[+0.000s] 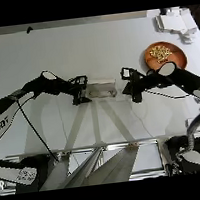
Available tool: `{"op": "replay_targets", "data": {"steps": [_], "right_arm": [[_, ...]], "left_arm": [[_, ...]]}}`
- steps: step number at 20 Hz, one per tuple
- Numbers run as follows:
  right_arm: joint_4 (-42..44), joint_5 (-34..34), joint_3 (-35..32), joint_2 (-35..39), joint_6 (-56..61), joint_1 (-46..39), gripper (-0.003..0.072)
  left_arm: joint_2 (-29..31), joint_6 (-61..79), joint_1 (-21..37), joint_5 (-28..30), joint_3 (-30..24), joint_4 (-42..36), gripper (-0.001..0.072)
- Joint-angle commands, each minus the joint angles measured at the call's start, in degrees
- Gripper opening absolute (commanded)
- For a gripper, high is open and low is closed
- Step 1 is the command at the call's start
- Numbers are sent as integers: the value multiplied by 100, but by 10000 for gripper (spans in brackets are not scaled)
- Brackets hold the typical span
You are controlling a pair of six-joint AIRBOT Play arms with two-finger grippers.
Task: Fold the box and place the chain.
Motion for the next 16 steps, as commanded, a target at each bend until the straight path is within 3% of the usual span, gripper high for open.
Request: {"op": "replay_targets", "data": {"steps": [1, 3, 4, 8, 10, 13, 15, 16], "right_arm": [[-4, -511, 2, -581, -490, 177, 94], [378, -807, 2, -658, -538, 299, 222], [702, -828, 2, -664, -782, 345, 230], [1617, -680, 2, -664, -1558, 535, 188], [1631, -713, 2, -664, -1556, 623, 106], [1633, -756, 2, -664, -1547, 645, 94], [1628, -761, 0, -664, -1523, 645, 315], [1628, -761, 0, -664, -1473, 645, 334]], "left_arm": [[4, 0, 7, 0, -2, 0, 115], [4, 0, 7, 0, -2, 0, 115], [4, 0, 7, 0, -2, 0, 115], [4, 0, 7, 0, -2, 0, 115], [4, 2, 7, 0, -2, 0, 115], [4, 0, 7, 0, -2, 0, 115], [4, 0, 7, 0, -2, 0, 115], [4, 0, 7, 0, -2, 0, 115]]}}
